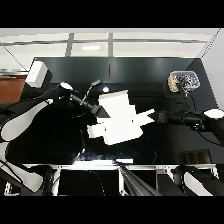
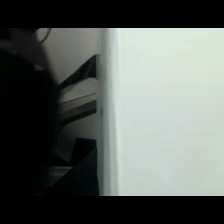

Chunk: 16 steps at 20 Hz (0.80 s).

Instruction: Fold the box and place the chain.

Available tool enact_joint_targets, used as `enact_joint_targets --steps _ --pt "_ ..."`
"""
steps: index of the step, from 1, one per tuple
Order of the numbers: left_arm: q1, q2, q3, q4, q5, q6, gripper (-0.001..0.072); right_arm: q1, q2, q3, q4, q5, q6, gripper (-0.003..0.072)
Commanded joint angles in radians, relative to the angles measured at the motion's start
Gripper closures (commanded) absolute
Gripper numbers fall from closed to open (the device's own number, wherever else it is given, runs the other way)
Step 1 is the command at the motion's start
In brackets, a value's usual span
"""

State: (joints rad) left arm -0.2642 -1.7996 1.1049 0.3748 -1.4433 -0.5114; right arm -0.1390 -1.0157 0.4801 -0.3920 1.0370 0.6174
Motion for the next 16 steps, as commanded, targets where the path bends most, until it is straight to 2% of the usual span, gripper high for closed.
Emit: enact_joint_targets --steps 1,2,5,8,11,14,16 --pt "-0.004 0.001 0.004 0.017 -0.005 0.038 0.0687 -0.001 0.000 0.048 -0.140 0.012 0.036 0.0048" --pt "-0.011 0.013 0.004 0.027 0.010 0.036 0.0688 -0.001 0.000 0.091 -0.187 0.045 0.039 -0.0019" --pt "-0.056 0.096 -0.001 0.138 0.119 0.029 0.0689 -0.002 0.000 0.260 -0.296 0.174 0.037 -0.0019" --pt "-0.122 0.224 -0.062 0.140 0.271 0.125 0.0689 -0.002 0.000 0.381 -0.366 0.248 -0.003 -0.0018" --pt "-0.181 0.333 -0.143 0.079 0.332 0.304 0.0688 0.001 0.000 0.415 -0.492 0.239 -0.079 -0.0019" --pt "-0.224 0.323 -0.156 0.155 0.378 0.580 0.0687 0.033 0.000 0.412 -0.491 0.224 -0.155 -0.0018" --pt "-0.241 0.302 -0.156 0.158 0.513 0.616 0.0686 0.085 -0.004 0.402 -0.486 0.168 -0.217 -0.0018"
